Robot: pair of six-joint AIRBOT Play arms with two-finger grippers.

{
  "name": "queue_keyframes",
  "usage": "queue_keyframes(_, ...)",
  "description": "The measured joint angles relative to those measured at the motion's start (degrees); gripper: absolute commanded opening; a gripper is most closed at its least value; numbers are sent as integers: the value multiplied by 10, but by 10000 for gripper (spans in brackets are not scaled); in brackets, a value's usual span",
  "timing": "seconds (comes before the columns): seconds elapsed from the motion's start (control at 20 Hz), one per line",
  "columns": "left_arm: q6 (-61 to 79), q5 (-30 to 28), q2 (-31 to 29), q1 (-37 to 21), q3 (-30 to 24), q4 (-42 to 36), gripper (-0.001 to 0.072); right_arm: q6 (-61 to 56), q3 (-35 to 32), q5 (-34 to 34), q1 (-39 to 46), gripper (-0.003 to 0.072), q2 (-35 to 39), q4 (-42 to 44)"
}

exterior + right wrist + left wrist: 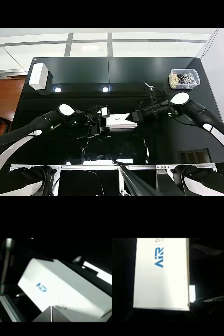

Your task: Fold the box and place the chain.

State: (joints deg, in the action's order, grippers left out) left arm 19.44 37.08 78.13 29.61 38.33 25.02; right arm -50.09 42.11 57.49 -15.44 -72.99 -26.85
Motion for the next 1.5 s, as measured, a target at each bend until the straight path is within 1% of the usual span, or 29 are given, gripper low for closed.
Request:
queue_keyframes(0.15, -1, 0, 0, 0, 0, 0, 399, -22, -1, -6, 0, 17, -25, -15)
queue_keyframes(0.45, -2, 0, 0, 0, 0, -1, 399, -34, -1, -15, 0, 17, -40, -44)
queue_keyframes(0.55, -1, 0, 0, 0, 0, -1, 399, -33, 0, -16, 0, 17, -37, -50)
queue_keyframes(0.65, 0, -2, 0, 1, 0, -1, 401, -29, 8, -13, 2, 17, -19, -70)
queue_keyframes(0.7, 0, -1, 0, 0, 0, -1, 420, -29, 14, -7, 6, 17, -2, -86)
queue_keyframes(0.8, -3, -1, -3, -1, 0, 3, 717, -31, 33, -9, 26, 17, 46, -107)
queue_keyframes(0.85, -10, -5, -7, -1, 0, 4, 717, -39, 40, 10, 42, 17, 76, -116)
queue_keyframes(0.9, -23, -3, -16, -2, 1, 5, 717, -51, 44, 27, 61, 17, 102, -146)
queue_keyframes(1.0, -67, 3, -43, -4, 3, 21, 717, -84, 50, 35, 107, 17, 151, -203)
queue_keyframes(1.1, -113, 13, -83, -7, 5, 47, 714, -102, 49, 68, 151, 17, 182, -241)
queue_keyframes(1.2, -152, 19, -123, -9, 8, 57, 713, -115, 45, 79, 185, 17, 199, -271)
queue_keyframes(1.25, -169, 22, -134, -9, 9, 52, 713, -117, 42, 85, 195, 17, 205, -273)
queue_keyframes(1.35, -194, 17, -126, -3, 23, 11, 713, -120, 37, 78, 208, 17, 210, -277)
queue_keyframes(1.4, -202, 17, -108, 5, 37, -9, 713, -121, 35, 70, 212, 17, 213, -272)
queue_keyframes(1.5, -213, 27, -61, 28, 76, -24, 713, -121, 33, 64, 216, 17, 215, -258)
